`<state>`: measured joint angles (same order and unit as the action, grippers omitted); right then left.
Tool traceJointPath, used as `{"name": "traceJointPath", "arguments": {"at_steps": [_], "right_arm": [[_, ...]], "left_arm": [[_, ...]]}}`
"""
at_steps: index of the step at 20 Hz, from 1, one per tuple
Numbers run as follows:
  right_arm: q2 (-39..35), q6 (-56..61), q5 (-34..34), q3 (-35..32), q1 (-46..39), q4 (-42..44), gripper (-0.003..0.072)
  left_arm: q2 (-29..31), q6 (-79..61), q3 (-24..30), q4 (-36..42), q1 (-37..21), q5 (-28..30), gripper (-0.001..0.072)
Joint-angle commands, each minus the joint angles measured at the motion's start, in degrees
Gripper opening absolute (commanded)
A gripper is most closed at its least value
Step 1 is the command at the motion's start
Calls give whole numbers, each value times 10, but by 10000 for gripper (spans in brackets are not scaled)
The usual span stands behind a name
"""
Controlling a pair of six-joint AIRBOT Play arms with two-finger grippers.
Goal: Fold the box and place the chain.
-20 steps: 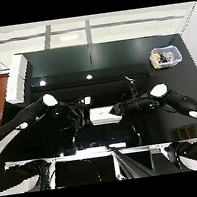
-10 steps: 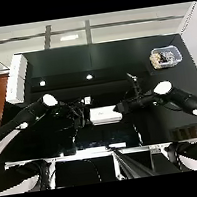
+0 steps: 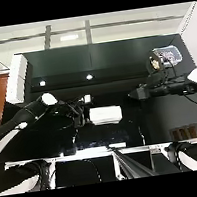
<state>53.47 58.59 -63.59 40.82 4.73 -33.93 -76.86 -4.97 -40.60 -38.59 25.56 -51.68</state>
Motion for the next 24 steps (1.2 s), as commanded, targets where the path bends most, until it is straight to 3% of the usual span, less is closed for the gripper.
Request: {"name": "traceJointPath", "arguments": {"at_steps": [1, 4, 7, 12, 17, 24], "right_arm": [[-16, 9, -22, 3, -44, -11, 18], [-16, 8, -24, 3, -63, -11, 17], [-16, 8, -19, 3, -69, -13, 18], [-16, 10, -9, 3, -69, -13, 17], [-16, 10, -9, 3, -68, -28, 18], [-16, 10, -9, 3, -68, -28, 17]], "left_arm": [[18, 39, -26, -42, 0, -1, 715], [45, 57, -59, -78, -1, -48, 715], [67, 70, -88, -29, 9, -89, 714], [30, 85, -103, 1, 68, 11, 714], [-34, 143, -115, 2, 73, -15, 714], [-42, 151, -128, 0, 85, -17, 712]]}}
